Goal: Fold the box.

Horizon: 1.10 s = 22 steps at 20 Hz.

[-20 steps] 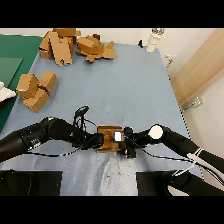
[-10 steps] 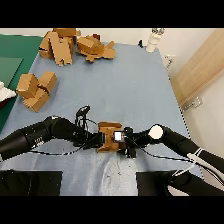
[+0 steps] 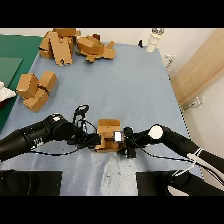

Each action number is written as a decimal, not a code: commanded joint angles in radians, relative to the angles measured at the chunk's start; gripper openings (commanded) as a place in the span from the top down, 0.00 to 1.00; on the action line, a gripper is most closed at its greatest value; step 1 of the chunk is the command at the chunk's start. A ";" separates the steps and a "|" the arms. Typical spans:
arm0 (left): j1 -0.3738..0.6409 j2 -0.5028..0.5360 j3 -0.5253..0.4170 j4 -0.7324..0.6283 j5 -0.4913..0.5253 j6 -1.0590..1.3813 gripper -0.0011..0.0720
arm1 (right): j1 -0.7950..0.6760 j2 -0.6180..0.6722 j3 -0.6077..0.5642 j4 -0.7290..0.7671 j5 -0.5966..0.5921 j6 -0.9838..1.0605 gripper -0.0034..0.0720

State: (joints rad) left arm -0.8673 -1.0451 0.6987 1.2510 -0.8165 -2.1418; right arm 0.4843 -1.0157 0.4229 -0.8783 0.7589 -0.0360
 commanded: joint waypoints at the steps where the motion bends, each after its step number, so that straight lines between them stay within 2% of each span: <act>1: -0.035 -0.007 0.028 0.055 0.026 -0.057 0.64 | 0.000 0.000 0.000 0.000 0.000 0.001 0.21; 8: -0.109 -0.038 0.038 0.054 0.068 -0.134 0.64 | 0.000 0.000 0.000 0.000 0.000 0.001 0.21; 14: -0.113 -0.038 0.061 0.082 -0.035 -0.137 0.64 | 0.000 0.000 0.000 0.000 0.000 0.001 0.21; 22: -0.121 -0.058 0.097 0.101 -0.025 -0.185 0.64 | 0.000 0.000 0.000 0.000 0.000 0.001 0.21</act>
State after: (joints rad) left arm -0.9833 -1.0904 0.7799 1.3449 -0.8402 -2.3051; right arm 0.4843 -1.0157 0.4229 -0.8787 0.7589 -0.0353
